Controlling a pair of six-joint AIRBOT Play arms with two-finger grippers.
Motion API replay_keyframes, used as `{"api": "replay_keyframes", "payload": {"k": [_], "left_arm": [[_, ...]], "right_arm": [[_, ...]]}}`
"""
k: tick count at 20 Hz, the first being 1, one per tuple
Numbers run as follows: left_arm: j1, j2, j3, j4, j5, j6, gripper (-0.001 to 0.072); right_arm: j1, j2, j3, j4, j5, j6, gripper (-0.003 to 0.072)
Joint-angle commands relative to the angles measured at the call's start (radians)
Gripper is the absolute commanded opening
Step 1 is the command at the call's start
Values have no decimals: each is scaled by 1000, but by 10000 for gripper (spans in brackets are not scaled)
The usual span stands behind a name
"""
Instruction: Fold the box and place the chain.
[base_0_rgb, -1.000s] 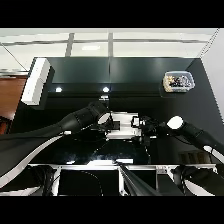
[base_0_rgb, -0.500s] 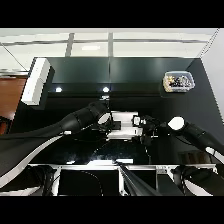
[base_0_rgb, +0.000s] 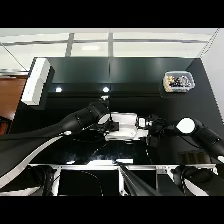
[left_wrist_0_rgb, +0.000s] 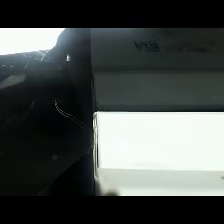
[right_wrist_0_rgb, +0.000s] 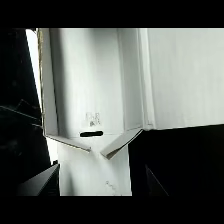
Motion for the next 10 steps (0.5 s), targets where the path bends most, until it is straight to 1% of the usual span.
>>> {"api": "replay_keyframes", "payload": {"k": [1, 5, 6, 7, 8, 9, 10], "left_arm": [[0, 0, 1, 19, -6, -6, 26], [0, 0, 1, 18, 7, -5, 27], [0, 0, 1, 18, 8, -5, 27], [0, 0, 1, 18, 7, -5, 27], [0, 0, 1, 18, 7, -5, 27], [0, 0, 1, 18, 7, -5, 27], [0, 0, 1, 16, 7, -5, 27]], "right_arm": [[-2, -26, 1, 55, -15, -84, 622], [-2, -60, 1, 143, -41, -157, 613], [-2, -63, 1, 150, -41, -160, 444], [-2, -65, 1, 159, -41, -160, 410], [-2, -66, 1, 179, -32, -159, 256], [-2, -71, 1, 198, -26, -158, 125], [3, -79, 1, 218, -24, -156, 130]]}}
